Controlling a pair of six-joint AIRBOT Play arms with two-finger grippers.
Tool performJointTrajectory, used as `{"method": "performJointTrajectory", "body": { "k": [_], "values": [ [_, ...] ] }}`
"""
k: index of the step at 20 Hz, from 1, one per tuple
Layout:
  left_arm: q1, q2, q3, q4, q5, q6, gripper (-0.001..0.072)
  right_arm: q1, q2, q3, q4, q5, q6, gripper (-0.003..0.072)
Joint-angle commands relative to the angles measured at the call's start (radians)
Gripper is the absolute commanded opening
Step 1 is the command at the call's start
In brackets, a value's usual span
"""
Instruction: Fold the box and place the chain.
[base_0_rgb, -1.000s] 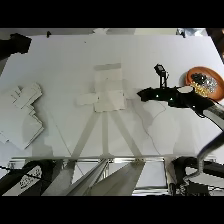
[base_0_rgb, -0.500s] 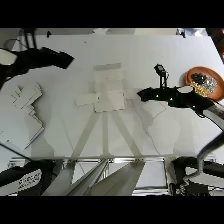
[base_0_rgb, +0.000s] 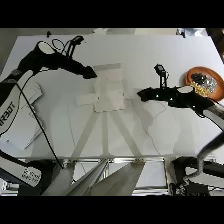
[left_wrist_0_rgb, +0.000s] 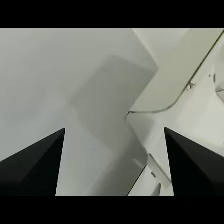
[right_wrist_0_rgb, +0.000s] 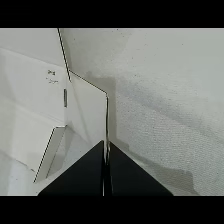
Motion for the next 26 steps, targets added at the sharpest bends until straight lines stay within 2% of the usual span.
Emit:
{"method": "performJointTrajectory", "body": {
  "k": [1, 5, 8, 10, 13, 15, 26],
  "values": [
    [-0.032, -0.071, 0.043, -0.042, -0.07, 0.048, 0.0697, 0.001, 0.0, 0.0, 0.0, 0.0, 0.0, 0.0018],
    [-0.075, -0.101, 0.043, -0.04, -0.051, 0.074, 0.0696, 0.001, 0.0, 0.0, 0.0, 0.0, 0.0, 0.0018],
    [-0.103, -0.114, 0.044, -0.022, -0.079, 0.135, 0.0673, 0.001, 0.0, 0.0, 0.0, 0.0, 0.0, 0.0018],
    [-0.106, -0.114, 0.044, -0.001, -0.118, 0.178, 0.0445, 0.001, 0.0, 0.0, 0.0, 0.0, 0.0, 0.0018],
    [-0.105, -0.114, 0.044, 0.061, -0.131, 0.184, 0.0212, 0.001, 0.0, 0.0, 0.0, 0.0, 0.0, 0.0018],
    [-0.105, -0.114, 0.044, 0.087, -0.131, 0.188, 0.0007, 0.001, 0.0, 0.0, 0.0, 0.0, 0.0, 0.0018],
    [-0.105, -0.113, 0.044, 0.078, -0.134, 0.249, 0.0012, 0.001, 0.0, 0.0, 0.0, 0.0, 0.0, 0.0018]
  ]
}}
